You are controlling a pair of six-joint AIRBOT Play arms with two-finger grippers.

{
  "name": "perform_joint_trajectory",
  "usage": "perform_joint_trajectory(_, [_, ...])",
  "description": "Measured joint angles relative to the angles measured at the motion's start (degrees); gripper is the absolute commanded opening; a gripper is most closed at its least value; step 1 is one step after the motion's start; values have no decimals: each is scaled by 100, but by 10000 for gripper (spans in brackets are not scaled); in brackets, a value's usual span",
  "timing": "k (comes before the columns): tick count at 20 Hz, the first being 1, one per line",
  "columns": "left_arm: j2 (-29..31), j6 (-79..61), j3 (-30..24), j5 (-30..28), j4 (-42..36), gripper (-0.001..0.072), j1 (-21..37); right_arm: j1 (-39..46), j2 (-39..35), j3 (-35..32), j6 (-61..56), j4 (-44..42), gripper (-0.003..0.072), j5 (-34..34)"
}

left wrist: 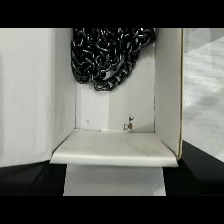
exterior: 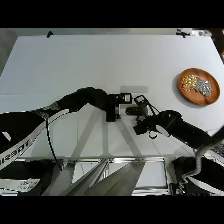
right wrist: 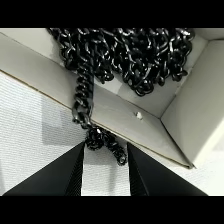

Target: Fold the box and place the chain.

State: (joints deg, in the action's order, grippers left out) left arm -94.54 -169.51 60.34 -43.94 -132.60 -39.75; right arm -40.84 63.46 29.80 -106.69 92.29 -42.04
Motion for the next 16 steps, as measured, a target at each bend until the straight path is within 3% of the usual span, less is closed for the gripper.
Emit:
perform_joint_trajectory(6, [0, 0, 0, 0, 0, 396, 0, -20, 50, -24, 0, -57, 129, 238])
perform_joint_trajectory(8, [0, -2, 0, 2, 0, 396, 0, -22, 55, -24, -2, -79, 32, 269])
perform_joint_trajectory(16, [0, 0, 0, 0, 2, 396, 0, -57, -221, -33, 7, -179, 12, -184])
